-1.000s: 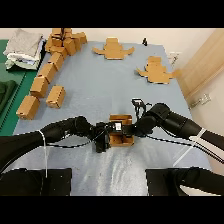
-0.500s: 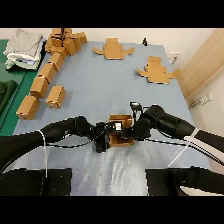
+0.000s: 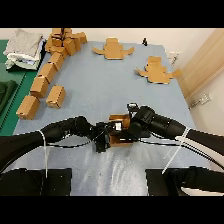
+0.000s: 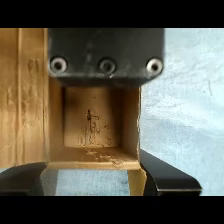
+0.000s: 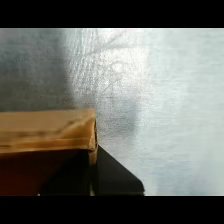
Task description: Fold the box.
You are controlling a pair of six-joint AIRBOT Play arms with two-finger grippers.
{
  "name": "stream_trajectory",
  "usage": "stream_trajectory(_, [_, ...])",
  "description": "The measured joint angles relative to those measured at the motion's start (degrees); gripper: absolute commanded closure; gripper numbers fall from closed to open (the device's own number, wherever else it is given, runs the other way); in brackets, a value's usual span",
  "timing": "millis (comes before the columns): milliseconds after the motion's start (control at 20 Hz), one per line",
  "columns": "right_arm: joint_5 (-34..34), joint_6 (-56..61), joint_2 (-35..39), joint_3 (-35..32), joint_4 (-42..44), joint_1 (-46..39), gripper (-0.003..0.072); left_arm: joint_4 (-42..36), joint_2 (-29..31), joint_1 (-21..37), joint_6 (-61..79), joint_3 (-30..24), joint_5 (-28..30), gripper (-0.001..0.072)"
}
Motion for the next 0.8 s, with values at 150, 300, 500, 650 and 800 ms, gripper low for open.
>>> stream_trajectory(150, [-0.72,0.33,-0.2,0.22,-0.7,0.24,0.0546,-0.04,0.0,0.0,0.0,0.0,-0.07,0.0245])
stream_trajectory(300, [-1.84,0.33,-0.24,0.26,-1.46,0.17,0.0363,0.07,0.02,0.0,0.15,0.0,-0.35,0.0245])
stream_trajectory(500, [-1.6,0.44,-0.24,0.31,-0.42,0.24,0.0363,0.07,0.02,0.0,0.15,0.0,-0.35,0.0245])
stream_trajectory(650, [-1.38,0.48,-0.24,0.46,0.39,0.28,0.0431,0.07,0.02,0.0,0.15,0.0,-0.33,0.0245])
stream_trajectory(800, [-0.94,0.55,-0.24,0.57,1.18,0.28,0.0682,0.07,0.02,0.0,0.13,0.0,-0.33,0.0245])
